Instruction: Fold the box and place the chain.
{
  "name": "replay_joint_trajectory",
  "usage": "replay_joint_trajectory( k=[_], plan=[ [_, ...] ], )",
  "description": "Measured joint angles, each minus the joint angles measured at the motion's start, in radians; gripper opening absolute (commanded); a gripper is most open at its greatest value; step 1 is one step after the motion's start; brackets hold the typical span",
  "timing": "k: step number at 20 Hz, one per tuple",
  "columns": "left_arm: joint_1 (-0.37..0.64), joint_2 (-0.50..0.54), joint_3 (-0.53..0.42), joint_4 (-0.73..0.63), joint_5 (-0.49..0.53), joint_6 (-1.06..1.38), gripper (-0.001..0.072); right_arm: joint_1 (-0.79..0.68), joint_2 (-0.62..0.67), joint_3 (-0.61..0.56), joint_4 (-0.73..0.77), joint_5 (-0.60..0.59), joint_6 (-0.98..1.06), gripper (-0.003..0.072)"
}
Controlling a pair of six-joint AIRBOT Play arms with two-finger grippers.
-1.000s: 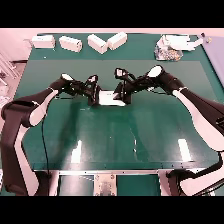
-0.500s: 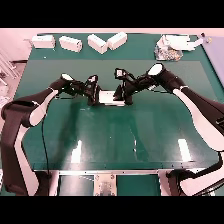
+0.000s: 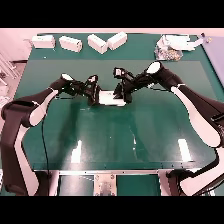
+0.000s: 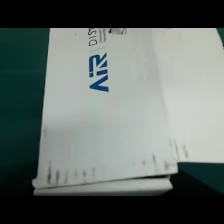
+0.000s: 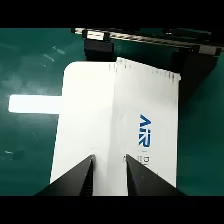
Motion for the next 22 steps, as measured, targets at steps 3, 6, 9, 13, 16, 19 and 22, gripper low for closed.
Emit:
replay_joint_trajectory(
  k=[3, 6, 9, 13, 16, 19, 22],
  plan=[
    [0.0, 0.0, 0.0, 0.0, 0.0, 0.0, 0.0347, 0.003, -0.002, 0.005, -0.018, 0.016, 0.009, 0.0306],
    [0.0, 0.0, 0.0, 0.0, 0.0, 0.0, 0.0347, 0.003, -0.003, 0.007, -0.032, 0.031, 0.024, 0.0329],
    [0.0, 0.0, 0.0, 0.0, 0.0, 0.0, 0.0347, 0.005, -0.003, 0.007, -0.039, 0.029, 0.029, 0.0383],
    [0.0, 0.0, 0.0, 0.0, 0.0, 0.0, 0.0347, 0.006, -0.003, 0.007, -0.043, 0.0, 0.032, 0.0387],
    [0.0, 0.0, 0.0, 0.0, 0.0, 0.0, 0.0347, 0.008, -0.003, 0.007, -0.044, -0.014, 0.033, 0.0381],
    [0.0, 0.0, 0.0, 0.0, 0.0, 0.0, 0.0347, 0.01, -0.003, 0.009, -0.045, -0.02, 0.034, 0.0292],
    [0.0, 0.0, 0.0, 0.0, 0.0, 0.0, 0.0346, 0.013, -0.003, 0.011, -0.05, -0.02, 0.034, 0.0291]
  ],
)
